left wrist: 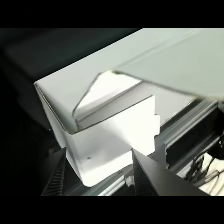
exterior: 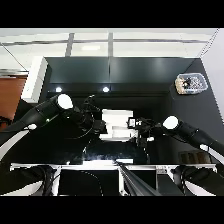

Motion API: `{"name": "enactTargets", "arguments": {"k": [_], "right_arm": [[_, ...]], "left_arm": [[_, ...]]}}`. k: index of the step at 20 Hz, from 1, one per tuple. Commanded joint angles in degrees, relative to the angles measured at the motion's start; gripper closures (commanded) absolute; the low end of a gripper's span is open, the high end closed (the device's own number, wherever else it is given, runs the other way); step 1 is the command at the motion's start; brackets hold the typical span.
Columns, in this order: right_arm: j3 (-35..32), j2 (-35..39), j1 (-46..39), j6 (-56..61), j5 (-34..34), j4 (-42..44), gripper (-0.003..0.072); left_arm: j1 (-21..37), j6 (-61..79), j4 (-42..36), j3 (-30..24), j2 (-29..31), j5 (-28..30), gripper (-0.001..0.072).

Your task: Fold the box and place the chain.

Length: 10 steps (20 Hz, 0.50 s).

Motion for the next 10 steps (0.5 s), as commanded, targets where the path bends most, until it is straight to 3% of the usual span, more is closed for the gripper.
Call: {"name": "enactTargets", "arguments": {"k": [1,5,10], "right_arm": [[0.0,0.0,0.0,0.0,0.0,0.0,0.0557],[0.0,0.0,0.0,0.0,0.0,0.0,0.0557],[0.0,0.0,0.0,0.0,0.0,0.0,0.0557]], "left_arm": [[-2.6,-4.9,3.5,0.1,0.0,3.3,0.0233],[-5.3,-10.1,9.0,0.1,-0.1,5.6,0.0233],[-5.2,-12.2,10.3,0.1,-0.1,5.9,0.0233]]}}
